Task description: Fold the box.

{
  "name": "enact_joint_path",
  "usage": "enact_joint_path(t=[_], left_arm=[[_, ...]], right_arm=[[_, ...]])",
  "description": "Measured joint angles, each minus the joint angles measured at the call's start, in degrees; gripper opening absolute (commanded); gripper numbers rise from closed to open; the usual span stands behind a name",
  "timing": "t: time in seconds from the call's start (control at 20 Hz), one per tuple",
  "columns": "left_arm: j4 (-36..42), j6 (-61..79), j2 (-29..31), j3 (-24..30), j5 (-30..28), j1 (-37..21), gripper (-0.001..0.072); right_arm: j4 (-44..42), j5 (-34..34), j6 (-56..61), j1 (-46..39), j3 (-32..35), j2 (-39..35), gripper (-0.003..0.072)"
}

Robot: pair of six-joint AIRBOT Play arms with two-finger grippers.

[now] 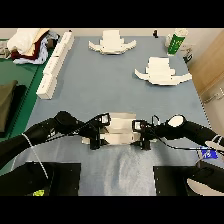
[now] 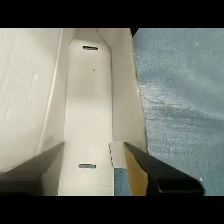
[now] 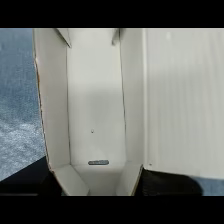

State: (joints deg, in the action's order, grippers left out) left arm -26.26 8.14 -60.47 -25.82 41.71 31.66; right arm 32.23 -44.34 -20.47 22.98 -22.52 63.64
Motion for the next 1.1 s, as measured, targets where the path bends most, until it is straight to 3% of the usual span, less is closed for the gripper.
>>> enact_joint_path(t=[0.15,0.2,0.25,0.3,0.45,0.65,0.95,1.1], left_arm=[[0.3,-0.1,-0.2,0.0,0.1,0.0,0.0646],[0.3,-0.2,-0.2,0.0,0.1,0.0,0.0463],[0.3,-0.4,-0.2,0.0,0.3,0.0,0.0146],[-0.3,-0.8,-0.2,0.0,0.7,-0.2,0.0025],[-4.9,-7.2,1.1,0.0,0.9,-2.3,0.0016],[-15.7,-25.3,7.6,-0.9,4.6,-5.9,0.0015],[-42.5,-78.2,19.4,-1.6,14.3,-15.0,0.0016],[-43.6,-89.4,19.4,0.4,16.7,-20.3,0.0015]], right_arm=[[0.0,0.0,0.0,0.0,0.0,0.0,0.0442],[0.0,0.0,0.0,0.0,0.0,0.0,0.0442],[0.0,0.0,0.0,0.0,0.0,0.0,0.0442],[0.0,0.0,0.0,0.0,0.0,0.0,0.0442],[0.0,0.0,0.0,0.0,0.0,0.0,0.0442],[0.0,0.0,0.1,0.0,0.0,0.0,0.0442],[0.0,0.0,0.1,0.0,0.0,0.0,0.0442],[0.0,0.0,0.1,0.0,0.0,0.0,0.0442]])
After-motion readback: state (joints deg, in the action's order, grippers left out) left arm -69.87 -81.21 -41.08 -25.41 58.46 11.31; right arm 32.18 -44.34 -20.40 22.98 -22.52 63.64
